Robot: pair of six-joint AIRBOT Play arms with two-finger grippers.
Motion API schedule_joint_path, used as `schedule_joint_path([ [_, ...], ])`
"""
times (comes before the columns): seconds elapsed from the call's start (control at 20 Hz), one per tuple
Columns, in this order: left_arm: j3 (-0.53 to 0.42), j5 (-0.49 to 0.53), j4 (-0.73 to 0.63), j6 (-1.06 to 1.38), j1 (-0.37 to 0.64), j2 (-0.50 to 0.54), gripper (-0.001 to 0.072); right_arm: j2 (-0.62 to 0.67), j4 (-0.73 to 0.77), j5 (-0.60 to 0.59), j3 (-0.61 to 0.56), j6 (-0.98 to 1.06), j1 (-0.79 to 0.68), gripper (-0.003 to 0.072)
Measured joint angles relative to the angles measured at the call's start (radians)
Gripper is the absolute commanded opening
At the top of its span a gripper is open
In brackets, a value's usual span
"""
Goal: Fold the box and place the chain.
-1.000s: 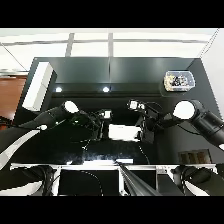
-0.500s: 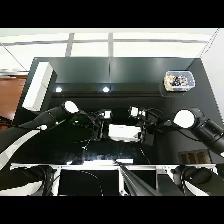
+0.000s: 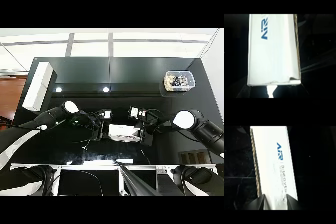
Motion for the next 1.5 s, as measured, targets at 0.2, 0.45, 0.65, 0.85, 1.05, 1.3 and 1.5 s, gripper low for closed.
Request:
schedule_joint_path([
  [0.2, 0.000, 0.000, 0.000, 0.000, 0.000, 0.000, 0.0375, 0.000, 0.002, -0.001, -0.003, 0.000, 0.000, 0.0307],
  [0.45, 0.000, 0.000, 0.000, 0.001, 0.000, 0.000, 0.0375, 0.000, 0.003, -0.003, -0.003, -0.001, 0.000, 0.0195],
  [0.65, 0.000, 0.000, 0.000, 0.001, 0.000, 0.000, 0.0375, 0.000, 0.004, -0.003, -0.009, -0.003, 0.000, 0.0210],
  [0.85, 0.000, 0.000, 0.000, 0.000, 0.000, 0.000, 0.0375, 0.000, 0.008, -0.003, -0.027, -0.003, 0.000, 0.0219],
  [1.05, 0.000, 0.000, 0.001, 0.001, 0.000, 0.000, 0.0375, 0.000, 0.007, -0.002, -0.033, 0.000, 0.000, 0.0361],
  [1.3, 0.000, 0.000, 0.001, 0.001, 0.000, 0.000, 0.0374, 0.000, 0.004, -0.002, -0.035, 0.001, 0.000, 0.0360],
  [1.5, 0.000, 0.000, 0.000, 0.000, 0.000, 0.000, 0.0375, 0.002, -0.004, 0.000, -0.035, 0.002, 0.000, 0.0360],
])
